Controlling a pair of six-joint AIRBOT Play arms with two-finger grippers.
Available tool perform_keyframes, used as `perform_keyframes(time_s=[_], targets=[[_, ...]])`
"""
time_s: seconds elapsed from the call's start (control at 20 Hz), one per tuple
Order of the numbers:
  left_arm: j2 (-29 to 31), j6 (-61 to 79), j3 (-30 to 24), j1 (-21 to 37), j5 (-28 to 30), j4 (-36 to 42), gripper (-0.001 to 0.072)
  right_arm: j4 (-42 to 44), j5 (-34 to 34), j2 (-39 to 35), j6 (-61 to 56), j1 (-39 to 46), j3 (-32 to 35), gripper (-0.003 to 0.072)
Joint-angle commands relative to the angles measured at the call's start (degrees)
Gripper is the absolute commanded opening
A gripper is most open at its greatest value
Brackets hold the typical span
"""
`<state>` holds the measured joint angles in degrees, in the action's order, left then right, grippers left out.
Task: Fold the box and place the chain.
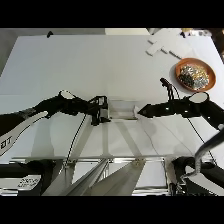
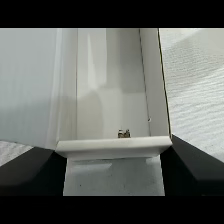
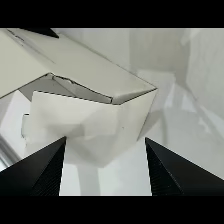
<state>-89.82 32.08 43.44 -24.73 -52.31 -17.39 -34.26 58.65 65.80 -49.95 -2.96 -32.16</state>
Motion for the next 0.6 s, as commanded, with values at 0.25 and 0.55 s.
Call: perform_keyframes(time_s=[0.25,0.55], targets=[[0.0,0.0,0.0,0.0,0.0,0.0,0.0069,-16.8,-13.5,0.0,-26.7,-14.1,-3.2,0.0503],[0.0,0.0,0.0,0.0,0.0,0.0,0.0069,-36.1,-8.7,1.6,-51.5,-22.1,-8.7,0.0452]])
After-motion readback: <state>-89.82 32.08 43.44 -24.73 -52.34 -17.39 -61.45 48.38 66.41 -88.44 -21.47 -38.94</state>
